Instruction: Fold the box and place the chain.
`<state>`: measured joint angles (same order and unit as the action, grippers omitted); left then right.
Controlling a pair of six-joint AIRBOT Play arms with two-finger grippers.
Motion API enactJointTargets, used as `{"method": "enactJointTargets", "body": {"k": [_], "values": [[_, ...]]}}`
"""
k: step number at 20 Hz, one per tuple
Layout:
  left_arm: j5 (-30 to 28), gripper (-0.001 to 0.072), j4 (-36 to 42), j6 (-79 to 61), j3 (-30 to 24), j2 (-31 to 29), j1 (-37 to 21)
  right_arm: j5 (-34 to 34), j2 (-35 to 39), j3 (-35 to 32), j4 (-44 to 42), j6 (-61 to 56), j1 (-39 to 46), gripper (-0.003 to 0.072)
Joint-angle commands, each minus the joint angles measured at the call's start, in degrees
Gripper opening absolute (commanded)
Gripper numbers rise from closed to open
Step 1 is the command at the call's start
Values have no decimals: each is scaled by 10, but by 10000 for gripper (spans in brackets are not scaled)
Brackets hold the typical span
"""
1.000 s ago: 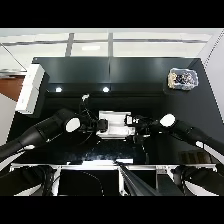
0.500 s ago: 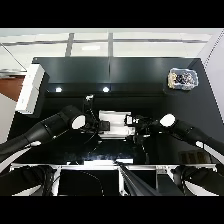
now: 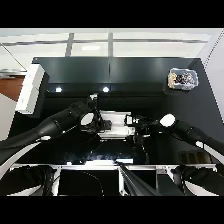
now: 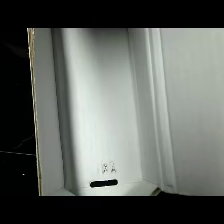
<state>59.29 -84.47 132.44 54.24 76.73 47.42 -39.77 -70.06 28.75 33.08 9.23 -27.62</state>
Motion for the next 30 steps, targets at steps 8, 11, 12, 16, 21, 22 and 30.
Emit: {"method": "enactJointTargets", "body": {"k": [8,11,12,16,21,22,30], "values": [[57,274,-53,26,56,59,19,0,0,0,0,0,0,487],[57,274,-53,31,56,66,19,0,0,0,0,0,0,487],[57,274,-52,31,56,71,19,0,0,0,0,0,0,486],[55,274,-46,31,57,80,19,0,0,0,0,0,0,487],[43,274,-46,45,61,80,19,0,0,0,0,0,0,486],[38,274,-46,45,61,80,19,0,0,0,0,0,0,487],[42,222,-35,45,61,88,19,0,0,0,0,0,0,487]]}}
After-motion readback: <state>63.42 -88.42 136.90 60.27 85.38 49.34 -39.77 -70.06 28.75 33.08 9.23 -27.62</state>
